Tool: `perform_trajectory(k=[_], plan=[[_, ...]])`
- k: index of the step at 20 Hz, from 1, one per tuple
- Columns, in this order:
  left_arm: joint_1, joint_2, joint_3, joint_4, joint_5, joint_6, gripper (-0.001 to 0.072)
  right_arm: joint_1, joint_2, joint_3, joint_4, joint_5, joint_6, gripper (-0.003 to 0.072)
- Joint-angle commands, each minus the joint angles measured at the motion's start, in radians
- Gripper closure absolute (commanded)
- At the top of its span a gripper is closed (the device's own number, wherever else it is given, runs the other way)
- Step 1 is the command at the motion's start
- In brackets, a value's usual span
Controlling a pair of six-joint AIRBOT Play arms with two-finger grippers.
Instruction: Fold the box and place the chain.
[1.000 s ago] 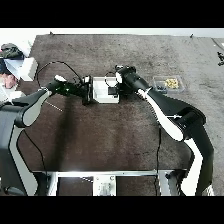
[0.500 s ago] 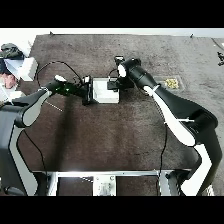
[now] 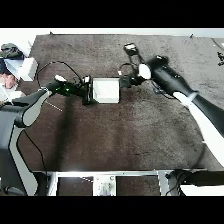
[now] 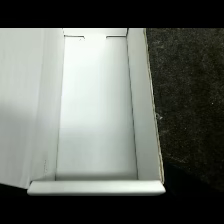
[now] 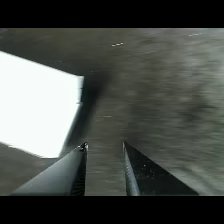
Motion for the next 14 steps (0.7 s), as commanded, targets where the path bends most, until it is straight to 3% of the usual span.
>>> perform_trajectory(k=[1, 3, 5, 8, 14], plan=[[0.001, 0.0, 0.0, 0.0, 0.0, 0.0, 0.0317, -0.148, 0.113, -0.2, -0.018, -0.158, -0.021, 0.0394], [0.001, 0.0, 0.0, 0.0, 0.0, 0.0, 0.0317, -0.27, 0.106, -0.202, 0.016, -0.168, -0.069, 0.0395], [0.001, 0.0, 0.0, 0.0, 0.0, 0.0, 0.0317, -0.384, 0.085, -0.201, 0.153, -0.224, -0.214, 0.0395], [0.001, 0.0, 0.0, 0.0, 0.0, 0.0, 0.0317, -0.512, 0.0, -0.146, 0.324, -0.179, -0.372, 0.0395], [0.001, 0.0, 0.0, 0.0, 0.0, 0.0, 0.0317, -0.546, -0.221, 0.101, 0.278, -0.001, -0.436, 0.0419]])
